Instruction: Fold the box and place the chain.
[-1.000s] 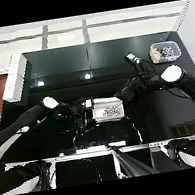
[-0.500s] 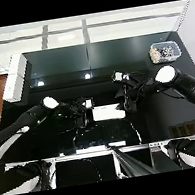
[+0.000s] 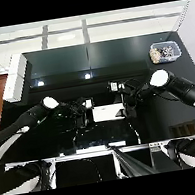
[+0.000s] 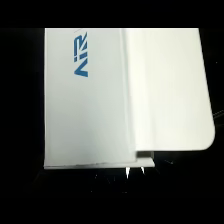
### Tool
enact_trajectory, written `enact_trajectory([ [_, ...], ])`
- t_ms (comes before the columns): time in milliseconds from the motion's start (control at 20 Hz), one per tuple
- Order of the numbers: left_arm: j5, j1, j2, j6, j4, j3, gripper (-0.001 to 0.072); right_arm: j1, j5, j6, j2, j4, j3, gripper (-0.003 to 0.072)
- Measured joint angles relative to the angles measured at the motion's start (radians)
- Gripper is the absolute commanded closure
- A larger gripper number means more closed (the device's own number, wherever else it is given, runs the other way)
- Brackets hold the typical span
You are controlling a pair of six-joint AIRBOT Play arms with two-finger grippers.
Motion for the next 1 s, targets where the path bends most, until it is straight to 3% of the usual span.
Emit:
enact_trajectory([
  [50,0.0,0.0,0.0,0.0,0.0,0.0,0.0415,0.003,-0.005,0.016,0.0,-0.016,0.0,0.0117],
  [100,0.0,0.0,0.0,0.0,0.0,0.0,0.0415,0.005,-0.018,0.035,0.0,-0.033,0.0,0.0294],
  [200,0.001,0.0,0.0,-0.002,0.0,0.0,0.0414,0.009,-0.032,0.074,0.0,-0.051,0.001,0.0449],
  [900,0.001,0.0,0.0,0.0,0.0,0.0,0.0415,0.018,-0.048,0.136,0.014,-0.079,-0.01,0.0445],
  [950,0.001,0.0,0.0,0.0,0.0,0.0,0.0414,0.018,-0.049,0.137,0.014,-0.079,-0.016,0.0317],
  [1000,0.001,0.0,0.0,0.0,0.0,0.0,0.0414,0.018,-0.05,0.138,0.013,-0.081,-0.022,0.0264],
])
